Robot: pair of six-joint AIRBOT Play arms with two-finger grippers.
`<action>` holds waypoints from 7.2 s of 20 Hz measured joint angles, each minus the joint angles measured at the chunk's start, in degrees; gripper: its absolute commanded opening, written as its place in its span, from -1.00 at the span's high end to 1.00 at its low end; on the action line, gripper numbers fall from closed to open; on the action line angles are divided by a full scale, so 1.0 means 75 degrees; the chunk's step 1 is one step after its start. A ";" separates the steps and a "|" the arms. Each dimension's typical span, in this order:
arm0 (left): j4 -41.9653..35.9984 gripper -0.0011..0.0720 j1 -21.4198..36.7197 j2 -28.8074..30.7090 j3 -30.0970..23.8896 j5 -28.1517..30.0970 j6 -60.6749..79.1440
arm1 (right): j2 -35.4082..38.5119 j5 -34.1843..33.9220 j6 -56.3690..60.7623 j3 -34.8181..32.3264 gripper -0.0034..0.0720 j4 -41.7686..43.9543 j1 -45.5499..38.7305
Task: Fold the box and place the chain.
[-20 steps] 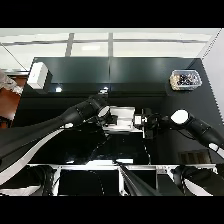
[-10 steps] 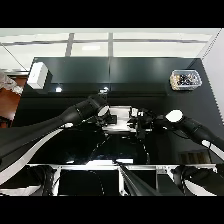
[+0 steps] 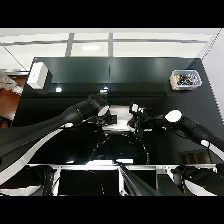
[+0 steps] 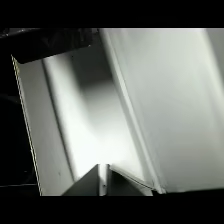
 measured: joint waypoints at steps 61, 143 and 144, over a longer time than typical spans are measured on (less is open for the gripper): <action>-0.0012 0.89 0.0023 0.0000 0.0000 -0.0009 -0.0006 | -0.1454 0.3261 1.5650 0.3727 -0.02 -0.7026 0.1853; -0.0160 0.89 0.0023 -0.0003 -0.0003 -0.0015 -0.0012 | -0.5100 0.2192 1.3988 0.8378 -0.24 -0.8533 -0.4680; -0.0160 0.89 0.0023 -0.0003 -0.0003 -0.0015 -0.0012 | -0.5135 0.2197 1.3986 0.8387 0.21 -0.8530 -0.4680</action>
